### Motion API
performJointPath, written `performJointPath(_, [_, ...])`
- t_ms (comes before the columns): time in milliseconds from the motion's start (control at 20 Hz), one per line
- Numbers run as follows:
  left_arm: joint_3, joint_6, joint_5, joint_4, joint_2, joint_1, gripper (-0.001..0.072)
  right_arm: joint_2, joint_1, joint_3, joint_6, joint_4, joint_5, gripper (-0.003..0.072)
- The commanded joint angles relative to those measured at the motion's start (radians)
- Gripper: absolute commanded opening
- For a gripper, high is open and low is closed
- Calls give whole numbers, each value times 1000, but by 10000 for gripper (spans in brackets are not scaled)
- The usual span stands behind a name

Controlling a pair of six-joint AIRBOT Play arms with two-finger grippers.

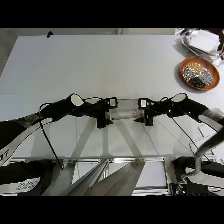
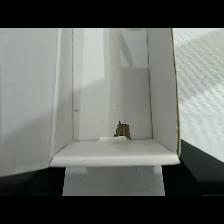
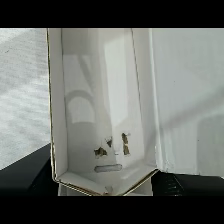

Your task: Fold the box and place the chain.

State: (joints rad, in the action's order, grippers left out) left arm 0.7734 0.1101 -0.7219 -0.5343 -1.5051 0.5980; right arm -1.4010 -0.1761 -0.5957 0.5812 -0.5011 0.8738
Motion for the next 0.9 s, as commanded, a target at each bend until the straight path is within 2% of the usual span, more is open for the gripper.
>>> performJointPath(0, [0,1,-8,-1,0,1,212,0,0,0,0,1,0,436])
performJointPath(400, [0,1,-8,-1,0,1,212,0,0,0,0,1,-2,431])
performJointPath(500, [0,1,-8,0,0,1,212,0,0,0,0,1,2,400])
performJointPath(550, [0,1,-8,0,0,1,212,1,0,-1,-6,1,14,445])
performJointPath(600, [0,1,-8,-1,0,1,212,4,0,-1,-6,2,13,638])
performJointPath(650, [0,1,-8,-1,0,1,212,10,0,-1,-19,1,5,700])
performJointPath(850, [0,1,-8,-1,0,1,212,65,4,-1,-69,-45,-2,700])
